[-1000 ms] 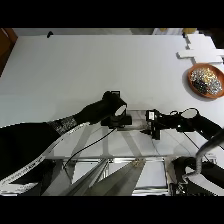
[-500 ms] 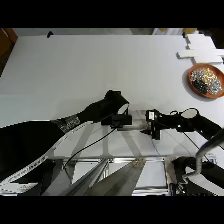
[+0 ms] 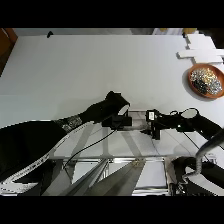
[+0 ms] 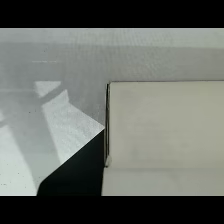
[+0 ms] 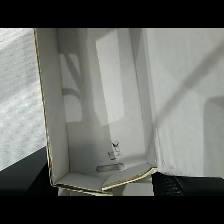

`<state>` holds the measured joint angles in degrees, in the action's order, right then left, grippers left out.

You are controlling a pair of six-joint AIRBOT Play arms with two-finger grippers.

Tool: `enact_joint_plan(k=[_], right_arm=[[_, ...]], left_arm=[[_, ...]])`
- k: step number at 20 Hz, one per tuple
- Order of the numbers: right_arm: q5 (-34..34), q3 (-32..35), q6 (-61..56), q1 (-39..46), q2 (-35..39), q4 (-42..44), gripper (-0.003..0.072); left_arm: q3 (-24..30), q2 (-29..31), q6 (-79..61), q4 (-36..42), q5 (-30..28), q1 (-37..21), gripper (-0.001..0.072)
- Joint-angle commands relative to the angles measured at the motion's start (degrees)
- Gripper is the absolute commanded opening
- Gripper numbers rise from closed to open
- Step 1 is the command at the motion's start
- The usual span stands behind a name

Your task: Fold the box and place the chain.

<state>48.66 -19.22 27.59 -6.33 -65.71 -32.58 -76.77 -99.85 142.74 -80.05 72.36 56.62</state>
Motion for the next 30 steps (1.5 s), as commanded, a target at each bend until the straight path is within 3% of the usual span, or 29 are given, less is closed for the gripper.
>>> enact_joint_plan(k=[1,2,4,5,14,15,17,19,20,23,24,25,28,30], right_arm=[[0.0,0.0,-0.1,0.0,0.0,0.0,0.0319],[0.0,0.0,-0.1,0.0,0.0,0.0,0.0319],[0.0,0.0,-0.1,0.0,0.0,0.0,0.0319],[0.0,0.0,-0.1,0.0,0.0,0.0,0.0319],[0.0,0.0,-0.1,0.0,0.0,0.0,0.0319],[0.0,0.0,-0.1,0.0,0.0,0.0,0.0319],[0.0,0.0,-0.1,0.0,0.0,0.0,0.0319],[0.0,0.0,-0.1,0.0,0.0,0.0,0.0319],[0.0,0.0,-0.1,0.0,0.0,0.0,0.0319],[0.0,0.0,-0.1,0.0,0.0,0.0,0.0319],[0.0,0.0,-0.1,0.0,0.0,0.0,0.0319],[0.0,0.0,-0.1,0.0,0.0,0.0,0.0319],[0.0,0.0,-0.1,0.0,0.0,0.0,0.0319],[0.0,0.0,-0.1,0.0,0.0,0.0,0.0319]], left_arm=[[0.0,0.0,-0.2,-0.2,0.1,0.0,0.0003],[0.0,0.1,-0.2,-0.2,0.1,0.0,0.0012],[0.0,0.9,-1.9,0.0,0.2,-0.2,0.0167],[0.0,1.7,-3.5,0.2,0.3,-0.5,0.0204],[0.0,11.9,-21.2,0.7,2.2,-3.5,0.0215],[0.0,13.4,-24.5,0.7,3.2,-3.9,0.0263],[0.0,16.5,-29.0,1.4,6.8,-5.0,0.0490],[0.5,19.6,-34.3,1.6,11.1,-6.3,0.0584],[1.7,21.6,-37.4,1.8,12.2,-7.1,0.0584],[10.0,28.9,-53.2,3.3,10.7,-11.0,0.0585],[14.0,31.4,-61.9,4.7,8.0,-13.0,0.0599],[18.4,33.8,-72.1,7.0,4.8,-15.2,0.0676],[31.3,38.2,-105.5,18.1,-7.1,-21.9,0.0691],[37.2,37.2,-128.2,26.7,-13.4,-25.2,0.0693]])
